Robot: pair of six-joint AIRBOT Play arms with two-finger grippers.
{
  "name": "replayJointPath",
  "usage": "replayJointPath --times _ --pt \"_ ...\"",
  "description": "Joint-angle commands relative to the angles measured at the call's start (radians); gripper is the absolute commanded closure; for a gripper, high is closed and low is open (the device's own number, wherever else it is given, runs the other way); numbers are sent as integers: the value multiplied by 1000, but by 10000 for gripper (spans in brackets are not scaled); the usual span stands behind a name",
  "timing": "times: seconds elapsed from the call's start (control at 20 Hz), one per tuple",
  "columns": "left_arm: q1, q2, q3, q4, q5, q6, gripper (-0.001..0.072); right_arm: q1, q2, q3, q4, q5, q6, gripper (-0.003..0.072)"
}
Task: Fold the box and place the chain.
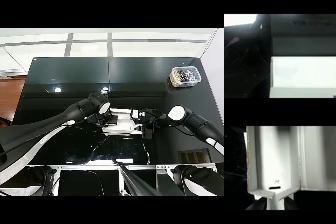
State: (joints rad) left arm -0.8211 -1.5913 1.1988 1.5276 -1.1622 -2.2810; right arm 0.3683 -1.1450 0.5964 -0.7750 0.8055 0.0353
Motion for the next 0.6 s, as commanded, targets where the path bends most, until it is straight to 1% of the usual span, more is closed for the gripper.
replayJointPath --times 0.0,0.1,0.3,0.35,0.4,0.45,0.5,0.55 --pt "1 -1 1 0 2 0 682 10 -31 0 161 -34 18 452" --pt "1 -1 1 0 2 0 682 12 -43 0 218 -39 18 451" --pt "1 -1 1 0 2 0 682 27 -56 0 225 -39 19 449" --pt "1 -1 1 0 2 0 682 27 -58 0 225 -40 22 354" --pt "1 -1 1 0 2 0 682 27 -60 0 224 -40 29 156" --pt "1 -1 1 0 2 0 682 27 -60 0 217 -39 45 347" --pt "1 -1 1 0 2 0 682 26 -60 0 217 -40 64 329" --pt "1 -1 1 0 2 0 682 27 -60 0 217 -39 76 269"
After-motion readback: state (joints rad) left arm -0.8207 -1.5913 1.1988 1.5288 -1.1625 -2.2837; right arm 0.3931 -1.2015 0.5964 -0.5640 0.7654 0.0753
